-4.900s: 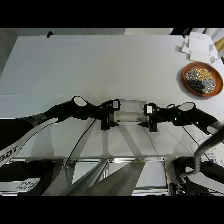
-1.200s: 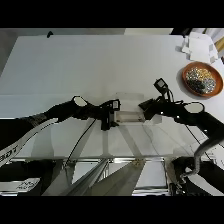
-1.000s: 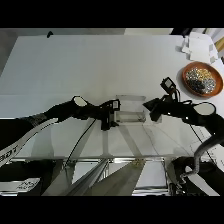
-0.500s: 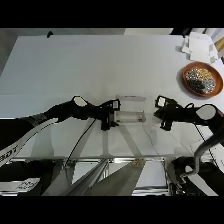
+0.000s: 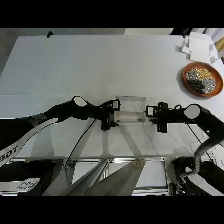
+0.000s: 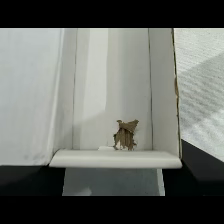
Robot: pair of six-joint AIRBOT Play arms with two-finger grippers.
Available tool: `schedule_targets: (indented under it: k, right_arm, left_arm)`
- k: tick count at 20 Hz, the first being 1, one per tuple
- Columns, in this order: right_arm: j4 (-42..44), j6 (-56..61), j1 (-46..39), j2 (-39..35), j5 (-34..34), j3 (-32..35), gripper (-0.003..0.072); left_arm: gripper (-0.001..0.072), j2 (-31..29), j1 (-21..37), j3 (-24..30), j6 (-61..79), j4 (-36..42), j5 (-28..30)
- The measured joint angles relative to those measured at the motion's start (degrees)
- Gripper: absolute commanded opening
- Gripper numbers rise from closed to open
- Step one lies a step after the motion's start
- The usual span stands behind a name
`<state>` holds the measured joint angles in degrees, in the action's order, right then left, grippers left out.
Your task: Fold the box and place the chain.
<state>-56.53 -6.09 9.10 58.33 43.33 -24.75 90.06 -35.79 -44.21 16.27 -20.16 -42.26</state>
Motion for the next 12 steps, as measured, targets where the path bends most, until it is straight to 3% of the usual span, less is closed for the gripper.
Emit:
schedule_targets:
  k: [12]
  right_arm:
    - [7.7,-8.0,0.3,2.7,-0.7,0.1,0.0181]
  left_arm:
    - [0.0321,0.0,0.0,0.0,0.0,0.0,0.0]
